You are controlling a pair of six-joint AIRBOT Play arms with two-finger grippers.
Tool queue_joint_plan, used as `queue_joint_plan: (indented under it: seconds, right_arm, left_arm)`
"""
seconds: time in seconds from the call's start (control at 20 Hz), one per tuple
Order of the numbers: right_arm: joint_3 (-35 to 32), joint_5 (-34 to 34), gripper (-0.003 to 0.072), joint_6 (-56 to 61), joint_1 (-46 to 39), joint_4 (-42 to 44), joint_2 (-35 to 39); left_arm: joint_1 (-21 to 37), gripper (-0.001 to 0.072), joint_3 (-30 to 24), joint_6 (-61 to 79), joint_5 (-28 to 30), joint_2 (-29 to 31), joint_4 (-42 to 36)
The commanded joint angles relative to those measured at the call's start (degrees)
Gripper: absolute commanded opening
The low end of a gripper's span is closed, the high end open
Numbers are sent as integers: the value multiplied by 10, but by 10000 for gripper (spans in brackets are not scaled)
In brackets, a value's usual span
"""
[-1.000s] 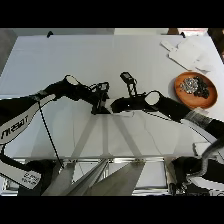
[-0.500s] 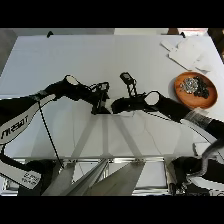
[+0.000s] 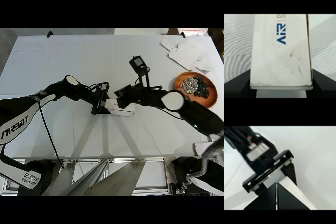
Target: Fold the box and place the chain.
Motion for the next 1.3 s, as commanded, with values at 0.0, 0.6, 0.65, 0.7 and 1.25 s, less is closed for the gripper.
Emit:
queue_joint_plan:
  seconds: [0.0, 0.6, 0.65, 0.7, 1.25]
  right_arm:
    - [1, 59, 11, 127, 0, -180, 100]
    - [1, 507, 12, 443, 0, -643, 245]
    - [1, 509, 12, 443, 0, -643, 245]
    - [1, 506, 12, 443, 0, -643, 245]
    - [1, 409, 13, 443, 0, -643, 244]
  left_arm:
    - [0, 209, 0, 0, 0, 0, 0]
    - [0, 209, 0, 0, 0, 0, 0]
    - [0, 209, 0, 0, 0, 0, 0]
    - [0, 210, 1, 0, 2, 0, -1]
    - [0, 4, 1, 0, 11, 2, 1]
